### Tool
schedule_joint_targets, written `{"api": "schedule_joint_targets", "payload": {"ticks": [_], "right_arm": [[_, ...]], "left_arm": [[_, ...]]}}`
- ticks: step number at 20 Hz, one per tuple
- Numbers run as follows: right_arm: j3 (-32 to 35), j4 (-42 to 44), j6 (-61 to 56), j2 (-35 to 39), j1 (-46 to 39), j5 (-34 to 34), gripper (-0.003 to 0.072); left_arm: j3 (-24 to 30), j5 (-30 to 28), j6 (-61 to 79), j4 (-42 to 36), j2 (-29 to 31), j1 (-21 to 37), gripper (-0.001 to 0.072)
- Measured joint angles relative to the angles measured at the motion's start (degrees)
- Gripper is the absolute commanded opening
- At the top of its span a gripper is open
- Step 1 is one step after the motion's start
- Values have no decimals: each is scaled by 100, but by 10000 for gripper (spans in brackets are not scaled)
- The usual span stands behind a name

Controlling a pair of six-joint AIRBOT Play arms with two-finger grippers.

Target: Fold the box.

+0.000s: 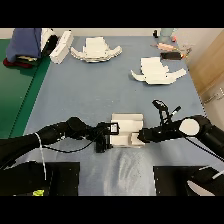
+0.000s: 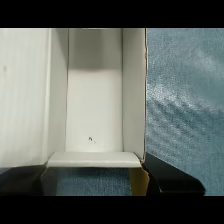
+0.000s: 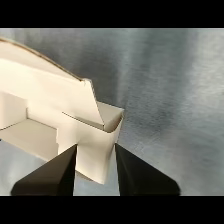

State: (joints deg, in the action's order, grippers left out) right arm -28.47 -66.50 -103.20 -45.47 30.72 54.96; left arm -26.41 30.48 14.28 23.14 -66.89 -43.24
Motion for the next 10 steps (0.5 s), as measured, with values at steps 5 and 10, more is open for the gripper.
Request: {"api": "schedule_joint_targets", "payload": {"ticks": [5,10], "right_arm": [[-721,-1506,-2092,-789,1239,352,364],[-1338,-2337,-3279,-1744,1869,852,364]], "left_arm": [[0,-2,0,2,0,0,545],[0,-2,0,2,0,0,545]]}}
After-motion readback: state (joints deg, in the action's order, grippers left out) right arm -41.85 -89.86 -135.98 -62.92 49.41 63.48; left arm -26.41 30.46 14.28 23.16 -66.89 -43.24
